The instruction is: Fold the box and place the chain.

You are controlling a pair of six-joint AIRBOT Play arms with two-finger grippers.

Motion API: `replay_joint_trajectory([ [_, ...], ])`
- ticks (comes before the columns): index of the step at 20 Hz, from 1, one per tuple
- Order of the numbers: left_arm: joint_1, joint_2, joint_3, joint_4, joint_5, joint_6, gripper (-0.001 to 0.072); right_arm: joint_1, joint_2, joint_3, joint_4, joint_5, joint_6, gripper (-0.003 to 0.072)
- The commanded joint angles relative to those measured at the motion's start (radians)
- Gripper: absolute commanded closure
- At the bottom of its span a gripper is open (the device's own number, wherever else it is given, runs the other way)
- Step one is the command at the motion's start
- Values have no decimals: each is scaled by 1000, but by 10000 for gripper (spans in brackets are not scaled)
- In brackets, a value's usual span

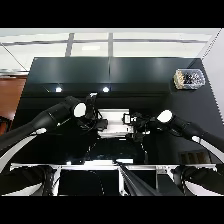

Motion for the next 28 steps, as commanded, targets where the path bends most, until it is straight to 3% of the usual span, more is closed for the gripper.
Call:
replay_joint_trajectory([
  [1,-28,-30,39,60,-27,-84,229,1,0,0,0,0,0,432],
  [9,-36,-120,96,86,-102,-194,229,1,0,0,0,0,0,432],
  [14,-38,-121,103,76,-66,-268,242,1,0,0,0,1,0,432],
  [15,-38,-121,106,76,-66,-267,370,1,0,0,0,0,0,432],
  [16,-39,-121,108,76,-66,-267,444,1,0,0,0,0,0,432],
  [17,-42,-121,108,76,-65,-267,457,1,0,0,0,0,0,432],
  [18,-44,-121,108,74,-61,-261,619,1,0,0,0,0,1,432],
  [19,-49,-121,108,68,-56,-249,685,1,0,0,0,0,2,432],
  [24,-54,-121,108,65,-58,-240,666,1,0,0,0,0,2,432],
  [26,-54,-121,108,66,-56,-241,335,1,0,0,0,0,2,432],
  [27,-54,-121,108,65,-49,-241,289,1,0,0,0,0,2,432],
  [28,-54,-122,108,66,-48,-241,290,1,0,0,0,0,2,432],
])
